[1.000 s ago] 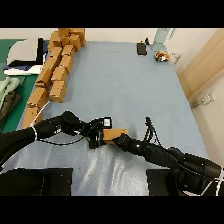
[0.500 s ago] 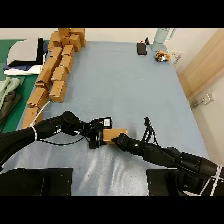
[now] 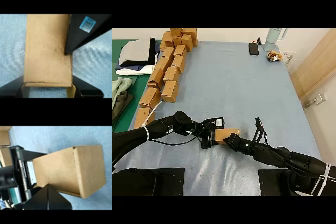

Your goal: Fold the box.

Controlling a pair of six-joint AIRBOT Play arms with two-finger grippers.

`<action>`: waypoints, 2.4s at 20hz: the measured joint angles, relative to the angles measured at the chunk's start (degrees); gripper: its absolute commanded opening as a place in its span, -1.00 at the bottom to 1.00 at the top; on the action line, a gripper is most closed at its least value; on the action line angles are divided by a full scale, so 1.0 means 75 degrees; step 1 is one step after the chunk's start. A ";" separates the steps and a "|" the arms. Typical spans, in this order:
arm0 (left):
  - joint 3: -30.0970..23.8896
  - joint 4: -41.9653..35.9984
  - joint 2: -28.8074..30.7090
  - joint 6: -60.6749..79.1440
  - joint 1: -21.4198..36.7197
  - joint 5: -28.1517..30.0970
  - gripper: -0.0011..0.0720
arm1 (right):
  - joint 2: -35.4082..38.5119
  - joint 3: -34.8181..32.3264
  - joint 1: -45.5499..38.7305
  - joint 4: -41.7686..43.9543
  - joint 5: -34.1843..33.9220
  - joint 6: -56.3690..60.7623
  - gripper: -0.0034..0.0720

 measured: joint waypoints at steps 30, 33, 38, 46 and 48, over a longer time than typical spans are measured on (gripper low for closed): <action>0.0000 -0.0006 0.0000 -0.0003 0.0000 -0.0003 0.47 | 0.0632 0.3139 -0.1877 -0.7641 -0.5184 0.0935 -0.90; 0.0012 -0.0017 0.0009 -0.0012 0.0000 -0.0003 0.47 | 0.0624 0.3442 -0.2072 -0.8110 -0.5607 0.1448 -0.90; 0.0163 -0.0044 0.0504 -0.0583 0.0353 0.0020 0.47 | 0.0425 0.3590 -0.2183 -0.8667 -0.5861 0.2337 -0.90; 0.0219 0.2838 0.1970 -0.4695 0.2975 -0.0160 0.47 | -0.0221 0.3622 -0.2200 -0.9646 -0.5971 0.3360 -0.90; 0.0219 0.3593 0.2215 -0.5802 0.3841 -0.0358 0.47 | -0.0294 0.3622 -0.2197 -0.9868 -0.5977 0.3485 -0.90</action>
